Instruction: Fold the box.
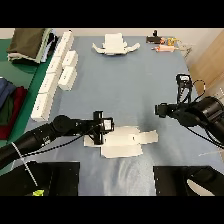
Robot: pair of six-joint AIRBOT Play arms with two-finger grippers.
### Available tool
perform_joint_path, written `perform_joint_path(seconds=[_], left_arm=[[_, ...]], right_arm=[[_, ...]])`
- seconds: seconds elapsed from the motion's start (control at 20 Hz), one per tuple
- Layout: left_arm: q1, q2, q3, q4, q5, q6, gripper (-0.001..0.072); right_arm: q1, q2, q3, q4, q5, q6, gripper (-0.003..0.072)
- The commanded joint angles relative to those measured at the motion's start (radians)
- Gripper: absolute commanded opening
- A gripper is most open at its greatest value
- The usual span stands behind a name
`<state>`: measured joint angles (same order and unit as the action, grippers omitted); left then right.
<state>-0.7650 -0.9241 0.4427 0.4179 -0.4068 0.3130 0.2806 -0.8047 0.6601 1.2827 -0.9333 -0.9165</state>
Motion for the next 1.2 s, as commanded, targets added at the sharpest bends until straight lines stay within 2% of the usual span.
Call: perform_joint_path(seconds=[0.0,0.15,0.6,0.75,0.9,1.0,1.15], left_arm=[[-0.053,0.002,-0.030,-0.022,0.058,-0.011,0.0012],[-0.058,0.002,-0.043,-0.060,0.058,-0.011,0.0013],[-0.058,0.019,-0.050,-0.063,0.016,0.029,0.0013],[-0.065,0.119,-0.049,-0.137,0.122,0.121,0.0012],[-0.093,0.170,-0.065,-0.128,0.141,0.137,0.0010],[-0.156,0.168,-0.103,-0.129,0.199,0.148,0.0010],[-0.270,0.168,-0.163,-0.130,0.360,0.123,0.0010]], right_arm=[[0.001,-0.009,0.001,0.009,0.000,0.000,0.0387],[0.001,-0.009,0.001,0.016,0.000,0.000,0.0387],[0.001,-0.009,0.001,0.032,-0.002,0.000,0.0386],[0.001,-0.009,0.001,0.034,-0.003,0.000,0.0387],[0.002,-0.009,0.001,0.036,-0.002,0.000,0.0387],[0.002,-0.009,0.001,0.039,-0.003,0.000,0.0387],[0.002,-0.009,0.001,0.050,-0.003,0.000,0.0387]])
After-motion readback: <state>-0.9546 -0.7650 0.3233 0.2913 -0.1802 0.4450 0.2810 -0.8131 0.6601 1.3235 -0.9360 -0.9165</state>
